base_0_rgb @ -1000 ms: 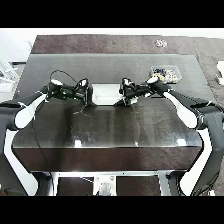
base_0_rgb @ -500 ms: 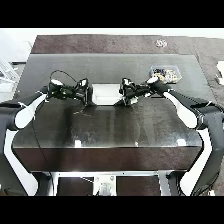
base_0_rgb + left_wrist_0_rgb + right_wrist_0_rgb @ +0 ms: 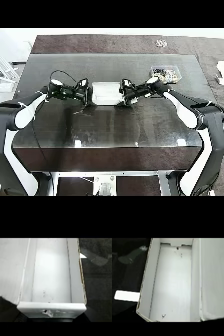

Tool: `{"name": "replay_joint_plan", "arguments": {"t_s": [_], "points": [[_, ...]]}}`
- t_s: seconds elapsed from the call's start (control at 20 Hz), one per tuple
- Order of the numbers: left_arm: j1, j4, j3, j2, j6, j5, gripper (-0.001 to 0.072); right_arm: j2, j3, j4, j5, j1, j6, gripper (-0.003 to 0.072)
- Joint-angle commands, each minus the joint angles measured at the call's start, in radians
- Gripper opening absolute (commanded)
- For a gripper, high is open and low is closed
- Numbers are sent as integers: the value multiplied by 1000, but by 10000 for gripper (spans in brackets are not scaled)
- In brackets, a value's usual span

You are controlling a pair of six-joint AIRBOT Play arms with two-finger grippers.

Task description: Fold the box and place the chain.

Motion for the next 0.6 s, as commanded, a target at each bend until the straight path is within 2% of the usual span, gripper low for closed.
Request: {"name": "replay_joint_plan", "arguments": {"t_s": [0.0, 0.35, 0.55], "points": [[0, 0, 1, 1, -1, 0, 411, 13, 2, 14, 24, -16, 5, 708], [1, 0, 1, 1, 0, 0, 411, 76, 1, -40, 79, -108, 101, 720], [0, -3, 1, 1, 0, 0, 411, 149, 1, -2, 193, -150, 139, 694]]}}
